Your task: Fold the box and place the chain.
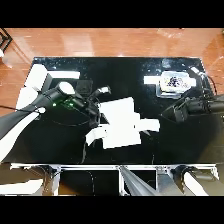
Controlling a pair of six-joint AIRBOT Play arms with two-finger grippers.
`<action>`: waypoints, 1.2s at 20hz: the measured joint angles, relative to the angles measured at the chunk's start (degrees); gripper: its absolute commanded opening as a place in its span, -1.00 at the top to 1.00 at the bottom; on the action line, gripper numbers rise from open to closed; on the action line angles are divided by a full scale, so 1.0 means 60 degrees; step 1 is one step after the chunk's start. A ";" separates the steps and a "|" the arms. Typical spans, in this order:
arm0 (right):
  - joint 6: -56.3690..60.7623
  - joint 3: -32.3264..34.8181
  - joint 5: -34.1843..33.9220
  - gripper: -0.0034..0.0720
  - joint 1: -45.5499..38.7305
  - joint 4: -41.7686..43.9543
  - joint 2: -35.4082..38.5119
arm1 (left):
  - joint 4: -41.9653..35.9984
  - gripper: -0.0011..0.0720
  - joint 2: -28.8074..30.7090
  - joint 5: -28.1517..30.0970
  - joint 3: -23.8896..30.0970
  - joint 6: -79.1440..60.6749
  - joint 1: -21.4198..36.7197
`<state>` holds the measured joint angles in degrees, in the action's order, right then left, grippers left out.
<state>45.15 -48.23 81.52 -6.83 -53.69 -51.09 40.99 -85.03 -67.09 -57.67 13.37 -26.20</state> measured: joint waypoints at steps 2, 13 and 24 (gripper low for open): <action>0.0117 -0.0033 0.0062 -0.94 0.0313 -0.0186 0.0073 | 0.0860 0.93 0.0386 0.0725 0.0033 -0.0055 -0.0546; -0.1534 0.2211 -0.3563 -0.94 0.4943 -0.0648 0.0091 | 0.1942 0.92 0.0798 0.3916 0.1515 -0.0233 -0.1053; -0.4972 0.3366 -0.5810 -0.94 0.6703 -0.0823 -0.0557 | 0.2277 0.92 0.0729 0.4364 0.1603 -0.0299 -0.1064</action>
